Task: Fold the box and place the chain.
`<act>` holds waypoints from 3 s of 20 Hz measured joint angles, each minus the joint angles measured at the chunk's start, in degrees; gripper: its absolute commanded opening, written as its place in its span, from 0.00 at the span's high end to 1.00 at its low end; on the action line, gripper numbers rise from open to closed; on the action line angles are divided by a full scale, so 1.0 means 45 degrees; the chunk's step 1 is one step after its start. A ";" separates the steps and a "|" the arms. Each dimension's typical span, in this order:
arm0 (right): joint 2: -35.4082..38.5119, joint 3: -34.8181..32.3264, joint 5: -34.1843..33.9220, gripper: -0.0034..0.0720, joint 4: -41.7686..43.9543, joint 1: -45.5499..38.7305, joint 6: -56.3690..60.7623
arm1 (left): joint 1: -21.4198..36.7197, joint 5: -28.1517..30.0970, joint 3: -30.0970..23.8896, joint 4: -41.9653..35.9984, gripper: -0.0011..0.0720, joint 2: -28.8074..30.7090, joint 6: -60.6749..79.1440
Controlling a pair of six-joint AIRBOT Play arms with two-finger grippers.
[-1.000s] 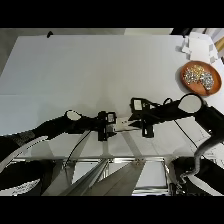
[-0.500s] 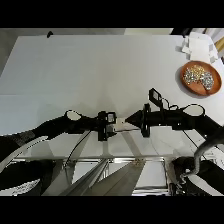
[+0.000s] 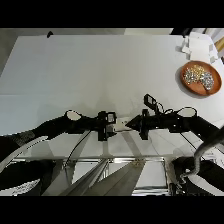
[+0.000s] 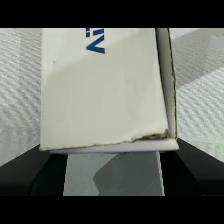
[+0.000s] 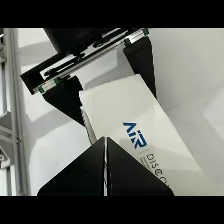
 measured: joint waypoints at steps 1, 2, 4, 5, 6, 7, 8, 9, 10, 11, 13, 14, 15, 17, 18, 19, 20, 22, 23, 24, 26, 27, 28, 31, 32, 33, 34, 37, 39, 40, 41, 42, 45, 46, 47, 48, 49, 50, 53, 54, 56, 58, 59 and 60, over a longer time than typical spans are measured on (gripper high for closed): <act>-0.0010 -0.0024 -0.0102 0.94 -0.0117 0.0005 0.0073 | 0.0000 0.0000 0.0000 0.0000 0.78 0.0000 0.0000; -0.0019 -0.0049 -0.0209 0.94 -0.0267 0.0005 0.0165 | 0.0000 0.0000 0.0000 0.0005 0.78 0.0000 0.0000; -0.0039 -0.0097 -0.0423 0.94 -0.0432 0.0005 0.0340 | 0.0000 0.0000 0.0000 0.0005 0.78 0.0000 0.0005; -0.0044 -0.0126 -0.0491 0.94 -0.0500 0.0010 0.0408 | 0.0000 0.0000 0.0000 0.0005 0.78 0.0000 0.0005; -0.0049 -0.0146 -0.0549 0.94 -0.0559 0.0019 0.0432 | 0.0000 0.0000 0.0000 0.0005 0.78 0.0000 0.0005; -0.0049 -0.0155 -0.0641 0.94 -0.0612 0.0058 0.0505 | 0.0000 0.0000 0.0000 0.0005 0.78 0.0000 0.0000; -0.0049 -0.0170 -0.0753 0.94 -0.0719 0.0146 0.0539 | 0.0000 0.0000 0.0000 0.0005 0.78 0.0000 0.0000; -0.0049 -0.0180 -0.0903 0.94 -0.0869 0.0287 0.0612 | 0.0000 0.0005 0.0000 0.0005 0.78 0.0000 0.0000; -0.0049 -0.0185 -0.1069 0.94 -0.1035 0.0447 0.0675 | 0.0000 0.0005 0.0000 0.0005 0.78 0.0000 0.0005; -0.0053 -0.0185 -0.1253 0.94 -0.1229 0.0631 0.0772 | 0.0000 0.0005 0.0000 0.0005 0.78 0.0000 0.0005; -0.0053 -0.0189 -0.1603 0.94 -0.1593 0.0899 0.1039 | 0.0000 0.0005 0.0000 0.0005 0.78 0.0000 0.0005; -0.0053 -0.0189 -0.1778 0.94 -0.1773 0.0986 0.1229 | 0.0000 0.0005 0.0000 0.0010 0.78 0.0000 0.0010; -0.0053 -0.0189 -0.1919 0.94 -0.1948 0.1049 0.1384 | 0.0000 0.0005 0.0000 0.0005 0.78 0.0000 0.0005; -0.0053 -0.0194 -0.2103 0.94 -0.2268 0.1122 0.1661 | 0.0000 0.0005 0.0000 0.0005 0.78 0.0000 0.0005; -0.0049 -0.0194 -0.2181 0.94 -0.2380 0.1146 0.1739 | 0.0000 0.0005 0.0000 0.0005 0.78 0.0000 0.0005; -0.0049 -0.0194 -0.2244 0.93 -0.2467 0.1161 0.1792 | 0.0000 0.0005 0.0000 0.0005 0.78 0.0000 0.0005; -0.0049 -0.0189 -0.2288 0.93 -0.2521 0.1175 0.1870 | 0.0000 0.0005 0.0000 0.0005 0.78 0.0000 0.0005; 0.0058 -0.0199 -0.2385 0.94 -0.2589 0.1190 0.1919 | 0.0000 0.0000 0.0000 0.0005 0.78 0.0000 -0.0005; 0.0209 -0.0204 -0.2443 0.94 -0.2594 0.1195 0.1923 | 0.0000 0.0005 0.0000 -0.0010 0.78 0.0000 -0.0019; 0.0466 -0.0204 -0.2521 0.94 -0.2608 0.1190 0.1943 | 0.0000 0.0005 0.0000 -0.0010 0.78 0.0000 -0.0024; 0.1200 -0.0175 -0.2701 0.93 -0.2754 0.1190 0.1991 | 0.0005 -0.0005 0.0000 -0.0015 0.78 0.0000 -0.0029; 0.1651 -0.0121 -0.2851 0.93 -0.2652 0.1185 0.2093 | 0.0005 -0.0005 0.0000 -0.0010 0.78 0.0000 -0.0029; 0.2166 -0.0058 -0.2793 0.93 -0.2565 0.1195 0.2297 | 0.0005 -0.0005 0.0000 -0.0010 0.78 0.0000 -0.0029; 0.3619 0.0180 -0.2725 0.93 -0.3347 0.1195 0.3249 | 0.0005 -0.0005 0.0000 -0.0005 0.78 0.0000 0.0000; 0.4109 0.0238 -0.2613 0.93 -0.3983 0.1190 0.3779 | 0.0005 -0.0005 0.0000 -0.0005 0.78 0.0000 0.0000; 0.4571 0.0291 -0.2370 0.94 -0.4692 0.1195 0.4420 | 0.0005 -0.0005 0.0000 -0.0005 0.78 0.0000 0.0000; 0.4940 0.0316 -0.2089 0.94 -0.5610 0.1200 0.5149 | 0.0005 -0.0005 0.0000 0.0000 0.78 0.0000 0.0000; 0.5591 0.0359 -0.0850 0.93 -0.9763 0.1200 0.9180 | 0.0005 -0.0005 0.0000 0.0000 0.78 0.0000 0.0000; 0.5697 0.0374 0.0170 0.93 -1.2687 0.1195 1.2152 | 0.0005 -0.0005 0.0000 0.0000 0.78 0.0000 0.0000; 0.5712 0.0374 0.0704 0.94 -1.4008 0.1195 1.3454 | 0.0005 -0.0005 0.0000 0.0000 0.78 0.0000 0.0000; 0.5712 0.0384 0.1083 0.94 -1.5023 0.1175 1.4503 | 0.0005 -0.0005 0.0000 0.0000 0.78 0.0000 0.0000; 0.5693 0.0384 0.1394 0.94 -1.5761 0.1117 1.5251 | 0.0005 -0.0005 0.0000 0.0000 0.78 0.0000 0.0000; 0.5435 0.0389 0.1855 0.94 -1.7112 0.0636 1.6874 | 0.0005 -0.0005 0.0000 0.0000 0.78 0.0000 0.0000; 0.5270 0.0408 0.1933 0.93 -1.7345 0.0398 1.7189 | 0.0005 -0.0005 0.0000 0.0000 0.78 0.0000 0.0000; 0.5042 0.0461 0.2016 0.93 -1.7539 0.0112 1.7447 | 0.0005 -0.0005 0.0000 0.0000 0.78 0.0000 0.0000; 0.4784 0.0559 0.2089 0.93 -1.7646 -0.0194 1.7646 | 0.0005 -0.0005 0.0000 0.0000 0.78 0.0000 0.0005; 0.4459 0.0709 0.2181 0.93 -1.7651 -0.0573 1.7787 | 0.0005 0.0000 0.0000 0.0000 0.78 0.0000 0.0005; 0.4138 0.0874 0.2278 0.93 -1.7607 -0.0957 1.7918 | 0.0005 -0.0005 0.0000 0.0000 0.78 0.0000 0.0000; 0.3283 0.1273 0.2327 0.93 -1.7189 -0.2132 1.8122 | 0.0005 -0.0005 0.0000 0.0005 0.78 0.0000 0.0000; 0.3123 0.1336 0.2278 0.93 -1.7112 -0.2409 1.8161 | 0.0005 0.0000 0.0000 0.0005 0.78 0.0000 0.0005; 0.2914 0.1418 0.2268 0.93 -1.7034 -0.2803 1.8229 | 0.0005 -0.0005 0.0000 0.0005 0.78 0.0000 0.0005; 0.2807 0.1462 0.2273 0.93 -1.6922 -0.3007 1.8253 | 0.0005 -0.0005 0.0000 0.0000 0.78 0.0000 0.0005; 0.2773 0.1481 0.2273 0.93 -1.6912 -0.3070 1.8258 | 0.0005 -0.0005 0.0000 0.0000 0.78 0.0000 0.0005; 0.2754 0.1486 0.2263 0.93 -1.6883 -0.3109 1.8268 | 0.0005 -0.0005 0.0000 0.0000 0.78 0.0000 0.0005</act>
